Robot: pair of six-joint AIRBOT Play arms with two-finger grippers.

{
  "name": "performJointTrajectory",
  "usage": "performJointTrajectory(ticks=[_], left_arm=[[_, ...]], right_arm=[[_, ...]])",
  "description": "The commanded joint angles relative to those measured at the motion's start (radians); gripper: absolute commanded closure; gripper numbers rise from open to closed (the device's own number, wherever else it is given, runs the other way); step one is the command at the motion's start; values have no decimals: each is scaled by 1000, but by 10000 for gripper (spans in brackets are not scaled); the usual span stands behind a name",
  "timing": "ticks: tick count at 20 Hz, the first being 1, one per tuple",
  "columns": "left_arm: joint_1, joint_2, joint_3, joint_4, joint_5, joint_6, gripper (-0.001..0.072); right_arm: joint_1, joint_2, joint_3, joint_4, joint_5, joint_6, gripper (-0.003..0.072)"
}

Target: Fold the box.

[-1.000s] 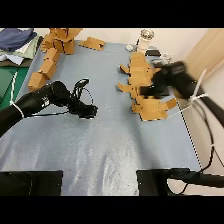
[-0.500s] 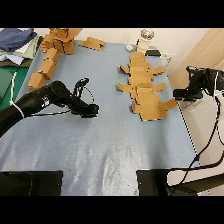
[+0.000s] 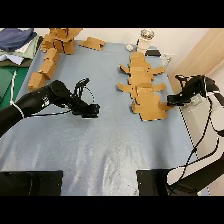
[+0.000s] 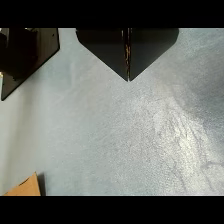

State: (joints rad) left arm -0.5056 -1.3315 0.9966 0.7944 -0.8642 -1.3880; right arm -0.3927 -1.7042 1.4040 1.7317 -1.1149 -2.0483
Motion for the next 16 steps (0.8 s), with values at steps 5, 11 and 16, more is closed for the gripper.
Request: performJointTrajectory(ticks=[5,11,16], left_arm=[[3,0,7,-49,-23,13,175],[138,58,32,-58,-153,114,175],[290,59,2,-55,-217,192,176]], right_arm=[[3,11,5,245,-136,-84,685],[32,240,-276,479,-233,11,687],[229,675,-809,483,-78,212,687]])
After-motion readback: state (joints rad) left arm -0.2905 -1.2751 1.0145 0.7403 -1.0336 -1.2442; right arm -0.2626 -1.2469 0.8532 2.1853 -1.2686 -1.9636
